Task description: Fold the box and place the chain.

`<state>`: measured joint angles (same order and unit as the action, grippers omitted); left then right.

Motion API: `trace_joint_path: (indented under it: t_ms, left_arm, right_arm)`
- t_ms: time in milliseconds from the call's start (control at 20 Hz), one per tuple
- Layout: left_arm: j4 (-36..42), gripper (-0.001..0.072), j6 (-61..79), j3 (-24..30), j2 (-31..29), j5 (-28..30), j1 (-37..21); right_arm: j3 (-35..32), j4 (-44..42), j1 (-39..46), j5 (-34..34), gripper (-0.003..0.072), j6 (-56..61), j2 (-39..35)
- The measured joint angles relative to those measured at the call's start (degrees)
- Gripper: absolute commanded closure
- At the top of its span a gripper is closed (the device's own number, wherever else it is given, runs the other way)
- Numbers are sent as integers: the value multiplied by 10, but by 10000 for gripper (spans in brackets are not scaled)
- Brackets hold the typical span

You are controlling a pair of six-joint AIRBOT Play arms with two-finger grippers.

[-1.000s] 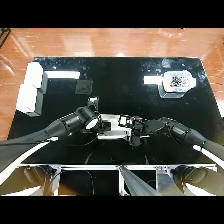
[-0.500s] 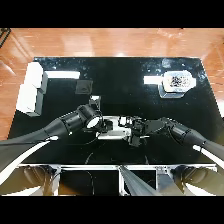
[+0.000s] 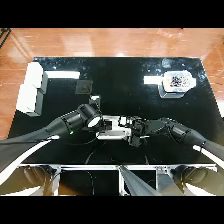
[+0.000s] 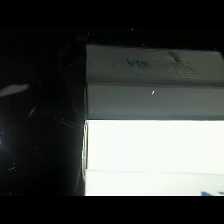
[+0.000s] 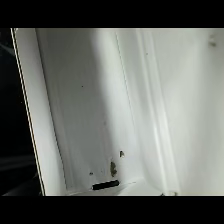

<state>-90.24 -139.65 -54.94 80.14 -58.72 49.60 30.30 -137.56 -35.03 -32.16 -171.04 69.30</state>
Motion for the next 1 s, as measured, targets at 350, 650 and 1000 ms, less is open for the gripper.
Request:
trace_joint_path:
  t_ms: [350, 650, 1000]
  left_arm:
    - [-6, 688, 3, 0, 3, -7, 3]
    - [-10, 688, 18, -1, 3, 2, 2]
    - [-23, 689, 28, -1, -6, -12, 0]
  right_arm:
    - [0, 1, 0, -1, 348, 0, 0]
    - [2, 9, 0, -5, -23, 9, -2]
    - [27, 90, 0, -62, -21, 64, -35]
